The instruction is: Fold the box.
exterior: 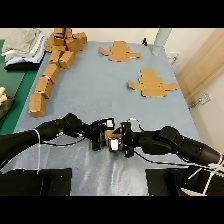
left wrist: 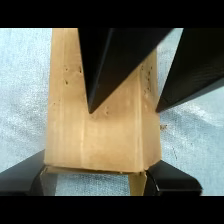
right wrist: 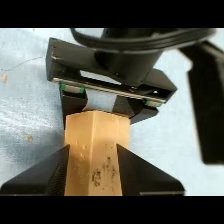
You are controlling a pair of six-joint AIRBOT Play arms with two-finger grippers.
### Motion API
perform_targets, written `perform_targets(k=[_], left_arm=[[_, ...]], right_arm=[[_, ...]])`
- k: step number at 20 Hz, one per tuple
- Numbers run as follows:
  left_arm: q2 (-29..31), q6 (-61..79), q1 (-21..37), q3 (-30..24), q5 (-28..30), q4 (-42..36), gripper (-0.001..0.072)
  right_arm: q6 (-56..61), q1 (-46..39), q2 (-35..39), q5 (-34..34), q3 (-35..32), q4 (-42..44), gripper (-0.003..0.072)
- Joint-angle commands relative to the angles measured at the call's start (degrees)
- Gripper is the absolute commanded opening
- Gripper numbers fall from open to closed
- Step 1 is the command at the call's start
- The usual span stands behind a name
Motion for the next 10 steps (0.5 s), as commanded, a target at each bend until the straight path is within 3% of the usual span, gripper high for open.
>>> perform_targets(k=[1,10], left_arm=[[0.02,0.0,-0.04,0.04,0.0,0.0,0.0394],[0.02,0.0,-0.04,0.04,0.0,0.0,0.0394]], right_arm=[[0.0,0.0,-1.29,0.5,0.04,0.72,0.0464],[0.02,-0.02,0.83,2.14,0.5,-1.88,0.0437]])
